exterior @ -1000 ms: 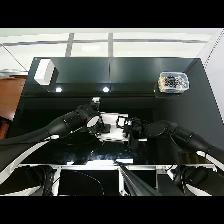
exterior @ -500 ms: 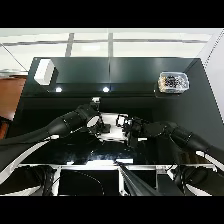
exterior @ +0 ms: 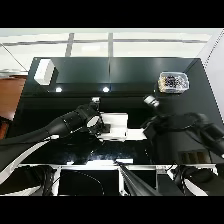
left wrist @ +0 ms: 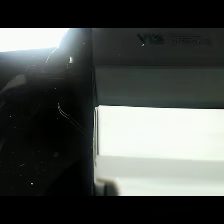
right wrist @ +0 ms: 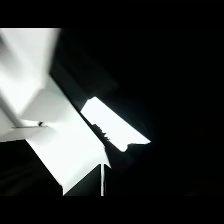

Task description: Fold the box and place the chain.

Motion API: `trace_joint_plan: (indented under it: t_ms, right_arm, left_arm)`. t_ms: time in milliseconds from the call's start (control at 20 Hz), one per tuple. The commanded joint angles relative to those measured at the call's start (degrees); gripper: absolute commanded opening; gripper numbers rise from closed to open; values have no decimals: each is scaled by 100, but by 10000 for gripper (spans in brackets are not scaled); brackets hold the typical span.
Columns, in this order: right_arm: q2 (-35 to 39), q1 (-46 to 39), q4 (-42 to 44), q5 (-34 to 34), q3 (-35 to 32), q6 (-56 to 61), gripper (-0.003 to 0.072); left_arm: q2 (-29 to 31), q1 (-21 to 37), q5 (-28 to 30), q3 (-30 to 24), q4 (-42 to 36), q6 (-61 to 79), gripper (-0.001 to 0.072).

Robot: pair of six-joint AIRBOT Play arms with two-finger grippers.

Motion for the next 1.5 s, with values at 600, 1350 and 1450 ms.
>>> trace_joint_plan:
  t_ms: [600, 1350, 1450]
  right_arm:
    - [-804, -33, 2013, 632, -1084, 3049, 22]
    - [-894, 352, 1488, -610, 525, 2837, 607]
    - [-898, 501, 1458, -555, 525, 2900, 605]
  left_arm:
    - [-4, 2, -11, -2, -7, 9, 28]
    - [-2, 2, -13, -2, -96, 11, 27]
    - [-2, 2, -11, -2, -98, 11, 27]
